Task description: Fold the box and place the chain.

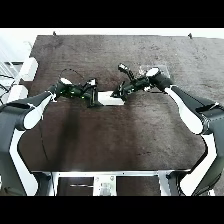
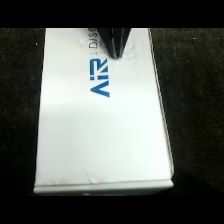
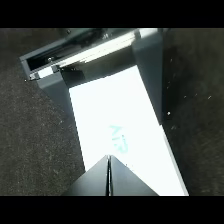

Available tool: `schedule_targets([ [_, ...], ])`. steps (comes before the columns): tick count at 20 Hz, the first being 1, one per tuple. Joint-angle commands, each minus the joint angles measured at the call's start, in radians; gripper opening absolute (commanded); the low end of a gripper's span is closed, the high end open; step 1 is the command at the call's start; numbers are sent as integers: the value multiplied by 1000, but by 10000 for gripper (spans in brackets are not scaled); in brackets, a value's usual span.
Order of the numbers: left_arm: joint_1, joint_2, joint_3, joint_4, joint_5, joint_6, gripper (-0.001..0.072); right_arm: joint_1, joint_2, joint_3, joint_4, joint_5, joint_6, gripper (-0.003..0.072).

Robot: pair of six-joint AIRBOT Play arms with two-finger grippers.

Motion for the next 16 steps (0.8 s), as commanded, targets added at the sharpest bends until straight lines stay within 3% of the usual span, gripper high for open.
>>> schedule_targets([
  [1, 1, 0, 0, 0, 0, -1, 358, 19, -22, -2, -80, 4, 45, 6],
  [5, 1, 0, 0, 0, 0, -1, 358, 9, -5, 4, -58, 13, 39, 5],
  [8, 1, 0, 0, 0, 0, -1, 358, 0, 79, 4, 63, 31, 22, 4],
  [13, 1, 0, 0, 0, 0, -1, 358, -8, 320, -19, 108, 13, 103, 2],
  [16, 1, 0, 0, 0, 0, -1, 358, -53, 499, -119, 53, -80, 211, 3],
])
